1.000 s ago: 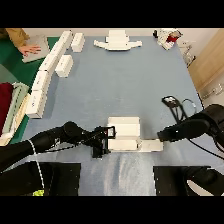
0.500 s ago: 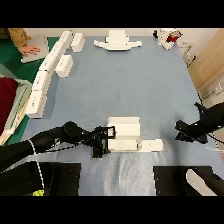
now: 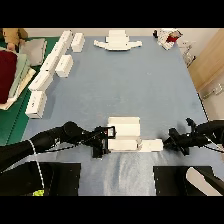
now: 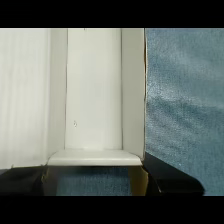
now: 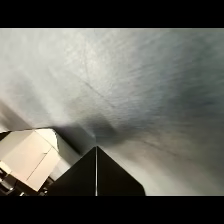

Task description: Fold the box.

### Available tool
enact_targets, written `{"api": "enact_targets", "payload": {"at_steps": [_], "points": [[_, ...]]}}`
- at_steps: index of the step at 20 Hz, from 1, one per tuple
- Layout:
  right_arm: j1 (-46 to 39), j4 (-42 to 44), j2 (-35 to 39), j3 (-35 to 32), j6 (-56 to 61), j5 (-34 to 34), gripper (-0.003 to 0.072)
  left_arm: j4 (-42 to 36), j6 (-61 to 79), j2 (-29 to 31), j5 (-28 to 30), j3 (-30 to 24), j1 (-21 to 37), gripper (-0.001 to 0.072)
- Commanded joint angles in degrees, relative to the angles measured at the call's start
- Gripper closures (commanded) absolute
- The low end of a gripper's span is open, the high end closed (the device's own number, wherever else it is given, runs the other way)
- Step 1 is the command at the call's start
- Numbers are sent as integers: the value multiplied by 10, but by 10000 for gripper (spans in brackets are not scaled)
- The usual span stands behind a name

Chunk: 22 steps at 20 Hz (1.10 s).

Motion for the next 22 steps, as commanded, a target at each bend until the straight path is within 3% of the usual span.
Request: {"api": "enact_targets", "payload": {"at_steps": [1,5,12,17,18,19,20,22], "points": [[-3,58,-1,-29,-32,-6,684,0,0,0,0,1,0,245],[16,82,1,-29,-53,-39,684,0,0,0,0,1,0,245],[88,98,3,-27,-58,-29,684,0,0,0,0,1,0,245],[96,136,48,-19,-102,-69,682,0,0,0,0,1,0,245],[96,136,59,-19,-102,-74,631,0,0,0,0,1,0,245],[96,140,70,-19,-103,-74,511,0,0,0,0,1,0,245],[96,144,82,-19,-108,-74,452,0,0,0,0,1,0,245],[96,147,94,-19,-112,-74,449,0,0,0,0,1,0,245]]}}
